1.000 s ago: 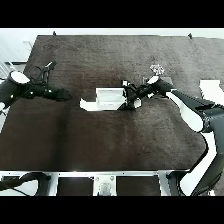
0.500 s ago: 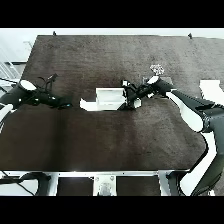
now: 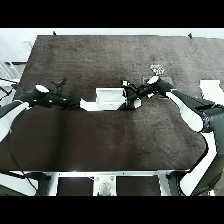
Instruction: Fold the box and place the chain.
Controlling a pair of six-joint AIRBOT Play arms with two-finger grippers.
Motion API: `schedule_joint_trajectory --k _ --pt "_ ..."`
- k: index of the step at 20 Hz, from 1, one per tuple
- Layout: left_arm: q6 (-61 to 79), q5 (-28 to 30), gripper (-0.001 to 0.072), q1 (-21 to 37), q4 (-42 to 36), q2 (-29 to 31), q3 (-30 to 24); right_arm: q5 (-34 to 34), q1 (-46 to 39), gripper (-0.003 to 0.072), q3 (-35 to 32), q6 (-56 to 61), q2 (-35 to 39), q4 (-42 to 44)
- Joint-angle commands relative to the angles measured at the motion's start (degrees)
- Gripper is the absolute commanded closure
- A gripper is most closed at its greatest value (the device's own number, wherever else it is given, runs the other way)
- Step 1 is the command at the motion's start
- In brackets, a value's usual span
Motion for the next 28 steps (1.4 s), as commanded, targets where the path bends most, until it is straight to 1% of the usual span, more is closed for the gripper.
schedule_joint_trajectory --k 1,5,8,10,11,12,13,14,15,16,18,19,20,23,25,26,28 --pt "1.2 1.4 0.0693 -2.5 -3.4 -2.6 2.1 0.0 0.0 0.0108 0.0 0.0 0.0 0.0" --pt "1.9 1.7 0.0692 -5.0 -5.5 -3.1 3.9 0.0 0.0 0.0108 0.0 0.0 0.0 0.0" --pt "5.3 1.7 0.0690 -5.6 -10.6 -3.1 4.0 0.0 0.0 0.0108 0.0 0.0 0.0 0.0" --pt "7.9 0.1 0.0688 -5.6 -13.8 -3.1 4.5 0.0 0.0 0.0107 0.0 0.0 0.0 0.0" --pt "8.3 -1.1 0.0645 -5.6 -13.8 -3.1 5.4 0.0 0.0 0.0108 0.0 0.0 0.0 0.0" --pt "8.8 -2.4 0.0630 -5.6 -13.8 -3.1 6.5 0.0 0.0 0.0108 0.0 0.0 0.0 0.0" --pt "8.8 -3.4 0.0629 -5.6 -13.6 -3.1 7.5 0.0 0.0 0.0108 0.0 0.0 0.0 0.0" --pt "9.3 -4.2 0.0610 -5.6 -13.6 -3.1 8.2 0.0 0.0 0.0108 0.0 0.0 0.0 0.0" --pt "9.3 -4.3 0.0523 -5.6 -13.6 -3.1 8.2 0.0 0.0 0.0108 0.0 0.0 0.0 0.0" --pt "9.3 -4.5 0.0510 -5.6 -13.5 -3.1 8.2 0.0 0.0 0.0108 0.0 0.0 0.0 0.0" --pt "9.4 -5.8 0.0509 -5.6 -13.7 -3.1 8.2 0.0 0.0 0.0108 0.0 0.0 0.0 0.0" --pt "9.8 -6.7 0.0468 -5.6 -13.8 -3.1 8.2 0.0 0.0 0.0107 0.0 0.0 0.0 0.0" --pt "9.8 -7.7 0.0452 -5.3 -13.8 -3.1 8.2 0.0 0.0 0.0107 0.0 0.0 0.0 0.0" --pt "9.8 -8.3 0.0449 -5.3 -13.7 -3.1 8.2 0.0 0.0 0.0107 0.0 0.0 0.0 0.0" --pt "9.8 -9.2 0.0294 -5.3 -13.7 -3.1 8.2 0.0 0.0 0.0108 0.0 0.0 0.0 0.0" --pt "9.7 -9.4 0.0275 -5.3 -13.8 -3.1 8.2 0.0 0.0 0.0108 0.0 0.0 0.0 0.0" --pt "9.6 -9.7 0.0285 -5.3 -14.4 -3.1 8.2 0.0 0.0 0.0108 0.0 0.0 0.0 0.0"
